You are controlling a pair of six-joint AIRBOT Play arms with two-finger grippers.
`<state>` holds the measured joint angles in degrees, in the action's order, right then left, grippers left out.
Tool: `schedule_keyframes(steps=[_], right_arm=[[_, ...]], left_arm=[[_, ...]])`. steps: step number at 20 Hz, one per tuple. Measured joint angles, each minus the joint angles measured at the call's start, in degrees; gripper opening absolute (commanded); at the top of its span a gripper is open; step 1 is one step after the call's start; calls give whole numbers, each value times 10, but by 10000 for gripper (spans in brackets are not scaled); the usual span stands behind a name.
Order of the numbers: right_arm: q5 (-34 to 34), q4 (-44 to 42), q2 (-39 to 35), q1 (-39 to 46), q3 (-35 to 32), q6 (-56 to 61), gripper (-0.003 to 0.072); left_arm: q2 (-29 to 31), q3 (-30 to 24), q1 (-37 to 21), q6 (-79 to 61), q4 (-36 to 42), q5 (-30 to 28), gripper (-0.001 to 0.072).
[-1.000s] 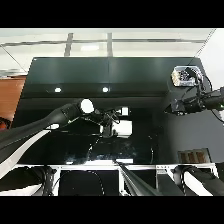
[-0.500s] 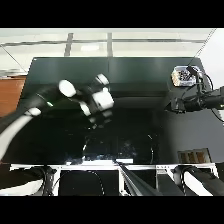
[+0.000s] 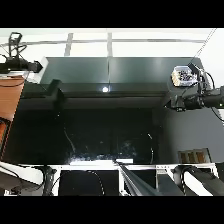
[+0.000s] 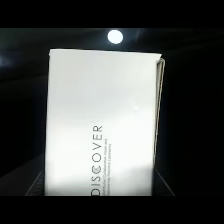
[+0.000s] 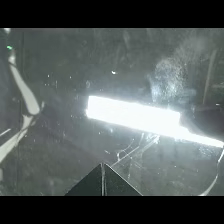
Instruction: Fold the box and place the chain.
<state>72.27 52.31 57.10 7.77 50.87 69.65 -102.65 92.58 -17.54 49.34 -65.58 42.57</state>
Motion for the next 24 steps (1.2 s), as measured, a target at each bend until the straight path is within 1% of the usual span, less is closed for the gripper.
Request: schedule_keyframes(steps=[1, 4, 5, 6, 8, 9, 10, 12, 13, 14, 15, 16, 18, 20, 22, 24], right_arm=[[-3, 0, 0, -1, 0, 5, 17], [-10, -2, 0, -6, 0, 10, 17], [-13, -2, 0, -10, 0, 12, 18], [-15, -2, 0, -13, 0, 13, 17], [-18, -2, 0, -21, 0, 14, 17], [-19, -1, 0, -25, 0, 14, 18], [-20, -1, 0, -28, 0, 14, 18], [-26, 0, 0, -32, 0, 16, 17], [-32, 1, 0, -33, 0, 16, 17], [-43, 1, 0, -33, 0, 15, 17], [-56, 2, 0, -34, 0, 11, 17], [-71, 2, 0, -35, 1, 6, 18], [-97, 2, 0, -35, 5, -21, 18], [-123, 2, 0, -36, 11, -69, 17], [-167, 2, 0, -36, 15, -100, 17], [-207, 6, 0, -36, 16, -118, 15]], left_arm=[[-29, 31, -8, 7, 0, 3, 379], [-98, 96, -22, 29, 0, 23, 379], [-117, 110, -24, 37, 1, 34, 455], [-131, 119, -26, 43, 0, 44, 720], [-148, 136, -28, 61, 1, 56, 714], [-153, 152, -29, 75, -2, 71, 715], [-156, 174, -29, 92, -5, 87, 714], [-152, 235, -29, 128, -7, 128, 708], [-141, 258, -29, 148, -8, 152, 611], [-122, 270, -28, 171, -8, 162, 289], [-94, 272, -28, 197, -9, 172, 40], [-64, 261, -28, 221, -10, 179, 24], [13, 217, -27, 264, -13, 181, 23], [103, 149, -17, 297, -17, 179, 22], [213, 43, 14, 309, -23, 164, 22], [320, -88, 57, 313, -48, 137, 23]])
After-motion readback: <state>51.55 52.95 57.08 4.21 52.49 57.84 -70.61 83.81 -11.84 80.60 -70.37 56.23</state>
